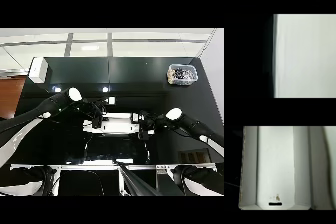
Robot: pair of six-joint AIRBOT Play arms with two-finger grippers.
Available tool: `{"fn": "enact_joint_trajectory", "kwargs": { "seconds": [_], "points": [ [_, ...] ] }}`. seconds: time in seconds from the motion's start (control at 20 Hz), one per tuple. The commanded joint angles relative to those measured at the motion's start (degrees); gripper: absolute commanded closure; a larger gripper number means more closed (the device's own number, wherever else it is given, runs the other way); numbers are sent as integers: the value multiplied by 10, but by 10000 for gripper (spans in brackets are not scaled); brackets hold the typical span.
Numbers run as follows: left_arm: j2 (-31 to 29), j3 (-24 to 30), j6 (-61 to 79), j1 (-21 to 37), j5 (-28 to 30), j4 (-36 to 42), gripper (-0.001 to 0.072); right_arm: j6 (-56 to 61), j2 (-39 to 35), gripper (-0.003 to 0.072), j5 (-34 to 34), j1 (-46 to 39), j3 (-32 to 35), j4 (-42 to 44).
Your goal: Fold the box and place the chain.
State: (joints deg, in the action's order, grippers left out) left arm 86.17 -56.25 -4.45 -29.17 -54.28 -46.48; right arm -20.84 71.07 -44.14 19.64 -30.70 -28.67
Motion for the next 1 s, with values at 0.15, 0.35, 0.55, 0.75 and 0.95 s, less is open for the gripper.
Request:
{"fn": "enact_joint_trajectory", "kwargs": {
  "seconds": [0.15, 0.35, 0.55, 0.75, 0.95],
  "points": [
    [0, -1, 1, 0, 0, 0, 681, 18, 8, -17, 10, 5, 0, -16],
    [0, -1, 1, 0, 0, 0, 680, 31, 9, -17, 21, 5, 0, -16],
    [0, -1, 1, 0, 0, 0, 681, 45, 11, -17, 26, 5, -3, -21],
    [0, -1, 1, 0, 0, 0, 680, 54, 15, -17, 23, 5, -7, -29],
    [0, -1, 1, 0, 0, 0, 681, 54, 15, -17, 23, 5, -7, -30]
  ]
}}
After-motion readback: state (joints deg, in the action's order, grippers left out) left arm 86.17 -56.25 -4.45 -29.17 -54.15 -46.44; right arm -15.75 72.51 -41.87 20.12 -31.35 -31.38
